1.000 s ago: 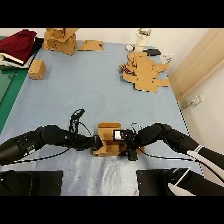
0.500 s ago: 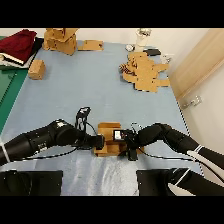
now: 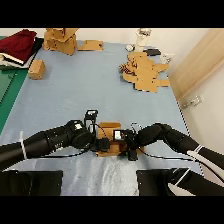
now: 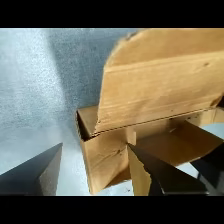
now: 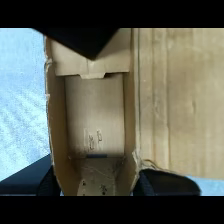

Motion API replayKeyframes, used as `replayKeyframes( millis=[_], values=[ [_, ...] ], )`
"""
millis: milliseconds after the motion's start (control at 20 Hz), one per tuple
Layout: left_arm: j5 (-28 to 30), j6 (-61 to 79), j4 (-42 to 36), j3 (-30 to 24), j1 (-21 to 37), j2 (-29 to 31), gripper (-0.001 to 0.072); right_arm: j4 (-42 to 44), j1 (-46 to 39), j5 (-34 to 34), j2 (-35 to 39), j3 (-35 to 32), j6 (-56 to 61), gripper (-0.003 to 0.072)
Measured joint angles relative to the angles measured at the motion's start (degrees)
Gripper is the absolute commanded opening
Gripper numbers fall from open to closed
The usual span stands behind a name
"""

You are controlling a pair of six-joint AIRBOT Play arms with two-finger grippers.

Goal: Fold the box.

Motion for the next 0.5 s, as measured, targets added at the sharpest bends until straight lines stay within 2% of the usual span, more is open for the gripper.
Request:
replayKeyframes(
  millis=[300,350,450,500],
  values=[
    [-4.94,-3.02,2.97,5.27,-2.69,-5.20,0.0592,0.00,0.00,-0.02,0.00,0.02,0.00,0.0508],
    [-5.75,-3.45,3.30,6.03,-2.86,-6.14,0.0553,0.00,0.00,-0.02,0.00,0.02,0.00,0.0508],
    [-6.40,-4.11,3.82,6.95,-3.10,-7.67,0.0132,0.02,0.00,-0.02,0.00,0.02,0.00,0.0508],
    [-7.56,-4.31,4.28,7.21,-3.21,-8.17,0.0072,0.00,0.00,0.00,0.00,0.02,0.00,0.0508]
  ],
)
